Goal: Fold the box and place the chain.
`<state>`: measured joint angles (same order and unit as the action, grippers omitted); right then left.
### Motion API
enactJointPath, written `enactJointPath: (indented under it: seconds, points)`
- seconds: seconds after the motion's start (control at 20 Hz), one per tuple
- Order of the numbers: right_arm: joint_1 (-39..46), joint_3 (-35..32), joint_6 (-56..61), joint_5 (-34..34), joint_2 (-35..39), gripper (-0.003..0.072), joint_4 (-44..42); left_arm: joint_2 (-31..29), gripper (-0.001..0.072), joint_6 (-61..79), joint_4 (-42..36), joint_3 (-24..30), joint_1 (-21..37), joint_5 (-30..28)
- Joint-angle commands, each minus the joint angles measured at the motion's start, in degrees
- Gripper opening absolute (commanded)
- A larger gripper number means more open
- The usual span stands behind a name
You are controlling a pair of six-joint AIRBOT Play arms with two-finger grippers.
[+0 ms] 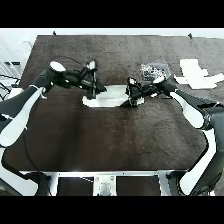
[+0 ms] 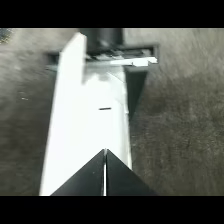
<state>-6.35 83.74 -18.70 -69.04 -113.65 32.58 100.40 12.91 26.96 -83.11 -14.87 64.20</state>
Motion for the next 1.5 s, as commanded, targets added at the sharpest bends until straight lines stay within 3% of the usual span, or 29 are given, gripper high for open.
enactJointPath:
  seconds: [0.0, 0.3, 0.75, 1.05, 1.45]
  points:
    - [0.00, -0.02, 0.02, -0.02, -0.02, 0.0575, -0.02, 0.72, 0.0014, 2.45, 0.98, 4.37, -3.19, -8.57]
    - [0.00, -0.02, 0.02, -0.02, -0.02, 0.0575, -0.02, 1.95, 0.0014, 3.43, 0.02, 4.35, -3.72, -19.74]
    - [0.00, -0.02, 0.02, -0.02, -0.02, 0.0574, -0.02, 2.56, 0.0016, 6.25, -1.40, 2.29, -3.72, -25.99]
    - [0.00, -0.02, 0.02, -0.02, -0.02, 0.0575, -0.02, 6.12, 0.0017, 6.51, -1.42, 2.29, -3.72, -25.57]
    - [0.00, -0.02, 0.02, -0.02, -0.02, 0.0575, -0.02, 6.19, 0.0018, 7.19, -1.64, 2.27, -3.89, -23.74]
